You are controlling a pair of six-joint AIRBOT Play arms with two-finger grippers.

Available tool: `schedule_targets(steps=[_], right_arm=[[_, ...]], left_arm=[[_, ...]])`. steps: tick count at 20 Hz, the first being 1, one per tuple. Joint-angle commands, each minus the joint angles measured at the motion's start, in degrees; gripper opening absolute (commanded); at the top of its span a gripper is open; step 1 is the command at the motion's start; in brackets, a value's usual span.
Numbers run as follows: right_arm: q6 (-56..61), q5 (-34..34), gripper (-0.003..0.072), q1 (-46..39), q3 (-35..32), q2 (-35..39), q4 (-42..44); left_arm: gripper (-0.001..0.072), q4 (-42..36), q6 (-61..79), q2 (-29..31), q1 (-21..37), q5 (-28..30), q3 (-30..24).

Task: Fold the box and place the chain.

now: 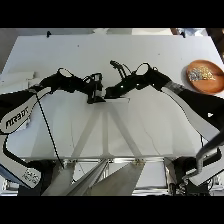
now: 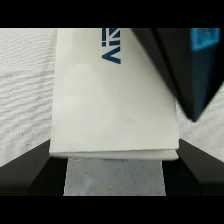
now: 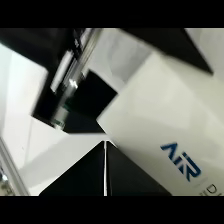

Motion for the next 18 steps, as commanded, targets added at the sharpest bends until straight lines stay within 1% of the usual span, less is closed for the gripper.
schedule_targets(steps=[1, 6, 9, 15, 18], right_arm=[[-1.55, -0.72, 0.0014, -0.96, 0.02, 2.36, 2.14], [-1.44, -2.45, 0.0013, -1.42, 0.02, 2.21, 1.57], [0.33, -4.04, 0.0013, -0.66, 0.02, 1.18, -0.83], [4.72, -3.04, 0.0013, 1.18, 0.02, -1.14, -8.37], [4.74, -2.78, 0.0013, 1.2, 0.02, -1.11, -9.22]], left_arm=[[0.0162, 0.04, 0.15, 0.02, 0.02, 0.02, 0.04], [0.0162, 0.04, 0.15, 0.02, 0.02, 0.0, 0.04], [0.0162, 0.04, 0.15, 0.02, 0.02, 0.02, 0.04], [0.0162, 0.04, 0.15, 0.02, 0.02, 0.02, 0.04], [0.0162, 0.04, 0.15, 0.02, 0.02, 0.02, 0.04]])
